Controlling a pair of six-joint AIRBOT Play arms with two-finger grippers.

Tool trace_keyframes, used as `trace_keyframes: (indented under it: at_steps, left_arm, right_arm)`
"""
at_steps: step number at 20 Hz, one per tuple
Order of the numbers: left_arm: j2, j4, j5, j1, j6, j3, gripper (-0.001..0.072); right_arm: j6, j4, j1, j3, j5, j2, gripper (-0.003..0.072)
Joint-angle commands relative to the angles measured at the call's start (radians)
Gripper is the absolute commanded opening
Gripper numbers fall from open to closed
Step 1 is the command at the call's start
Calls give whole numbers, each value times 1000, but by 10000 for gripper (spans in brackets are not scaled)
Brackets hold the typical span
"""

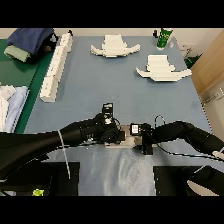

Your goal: Fold the box.

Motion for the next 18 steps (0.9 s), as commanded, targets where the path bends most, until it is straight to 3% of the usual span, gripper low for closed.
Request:
trace_keyframes:
  at_steps: [1, 3, 5, 14, 15, 16, 17, 18]
  left_arm:
    - [-49, 19, -49, -5, -39, 36, 421]
    - [-52, 42, -74, -5, -62, 37, 403]
    - [-52, 53, -89, -5, -60, 37, 23]
    - [-52, 51, -85, -5, -59, 38, 16]
    - [-51, 51, -85, -5, -50, 39, 34]
    - [-49, 51, -85, -5, -49, 40, 339]
    - [-46, 50, -94, -5, -54, 40, 556]
    - [-42, 47, -113, -5, -53, 43, 551]
  right_arm:
    - [0, 0, 1, 0, 0, 1, 506]
    - [0, 0, 1, 0, 0, 1, 506]
    - [0, 0, 1, 0, 0, 1, 506]
    - [0, 0, 1, 0, 0, 1, 506]
    - [0, 0, 1, 0, 0, 1, 506]
    - [0, 0, 1, 0, 0, 1, 506]
    - [0, 0, 1, 0, 0, 1, 506]
    - [0, 0, 1, 0, 0, 1, 506]
